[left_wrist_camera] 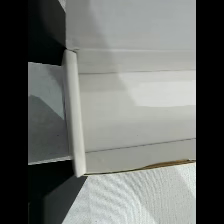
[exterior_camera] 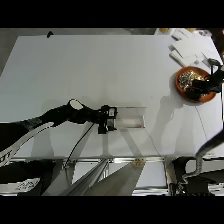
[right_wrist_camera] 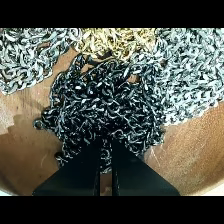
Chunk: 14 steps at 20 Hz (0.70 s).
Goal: Fold the box and place the chain.
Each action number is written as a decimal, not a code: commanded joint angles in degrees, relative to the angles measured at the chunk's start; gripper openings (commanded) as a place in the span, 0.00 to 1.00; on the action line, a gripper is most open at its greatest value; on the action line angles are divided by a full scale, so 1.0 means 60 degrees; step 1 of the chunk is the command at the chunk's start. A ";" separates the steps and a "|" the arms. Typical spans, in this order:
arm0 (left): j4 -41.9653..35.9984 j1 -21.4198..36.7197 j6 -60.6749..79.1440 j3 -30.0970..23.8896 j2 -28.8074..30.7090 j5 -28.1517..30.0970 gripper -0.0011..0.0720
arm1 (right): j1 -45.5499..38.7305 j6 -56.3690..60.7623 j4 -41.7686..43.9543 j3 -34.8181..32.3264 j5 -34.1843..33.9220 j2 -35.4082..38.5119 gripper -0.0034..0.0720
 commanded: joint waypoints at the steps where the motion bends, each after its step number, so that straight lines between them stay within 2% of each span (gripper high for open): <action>1: 0.0004 0.0000 0.0000 -0.0007 0.0000 0.0000 0.03 | -0.0007 -0.0011 0.0000 0.0007 0.0302 0.0215 0.07; 3: 0.0004 0.0000 0.0000 -0.0007 0.0000 0.0000 0.03 | -0.0007 -0.0255 0.0058 0.0007 0.0535 0.0729 0.07; 6: 0.0004 0.0000 0.0000 -0.0007 0.0000 0.0000 0.03 | -0.0007 -0.0557 0.0514 0.0007 0.0878 0.2149 0.07; 11: 0.0004 0.0000 0.0000 -0.0007 0.0000 0.0000 0.03 | 0.0004 -0.1253 0.3096 0.0007 0.1424 0.4958 0.07; 14: 0.0004 0.0000 0.0000 -0.0007 0.0000 0.0000 0.03 | 0.0004 -0.1472 0.4124 0.0007 0.1770 0.6386 0.07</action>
